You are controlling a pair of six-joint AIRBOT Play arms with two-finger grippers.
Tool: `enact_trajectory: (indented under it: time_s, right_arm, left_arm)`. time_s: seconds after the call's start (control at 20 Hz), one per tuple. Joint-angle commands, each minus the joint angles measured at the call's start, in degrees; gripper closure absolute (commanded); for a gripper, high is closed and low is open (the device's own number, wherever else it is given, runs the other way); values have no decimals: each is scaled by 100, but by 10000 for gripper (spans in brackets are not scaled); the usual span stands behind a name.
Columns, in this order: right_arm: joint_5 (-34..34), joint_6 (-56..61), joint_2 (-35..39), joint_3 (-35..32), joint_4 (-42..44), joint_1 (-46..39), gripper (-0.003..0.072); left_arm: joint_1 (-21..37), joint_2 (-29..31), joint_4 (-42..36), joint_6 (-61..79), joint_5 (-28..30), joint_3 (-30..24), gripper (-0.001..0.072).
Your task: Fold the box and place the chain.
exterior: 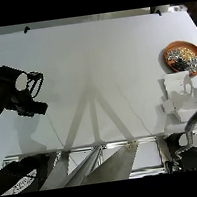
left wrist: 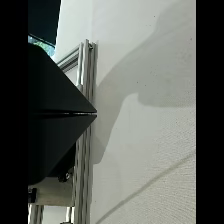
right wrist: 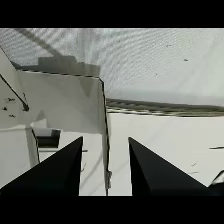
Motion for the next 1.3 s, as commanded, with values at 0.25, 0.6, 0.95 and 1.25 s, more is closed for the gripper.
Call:
enact_trajectory:
  time_s: [0.25, 0.6, 0.95, 1.25]
  right_arm:
    - [179, 367, -2, -4, -2, -24, 678]
    - [752, -540, 426, -4, 3320, 789, 679]
    - [1150, -697, 922, -7, 4572, 2846, 681]
    - [-509, -118, 1311, -424, 4664, 4634, 682]
  left_arm:
    - [0, 4, 2, 2, 2, -2, 698]
    - [0, 4, 2, 2, 2, -2, 698]
    - [0, 4, 0, 2, 2, -2, 698]
    - [0, 4, 2, 2, 0, -4, 698]
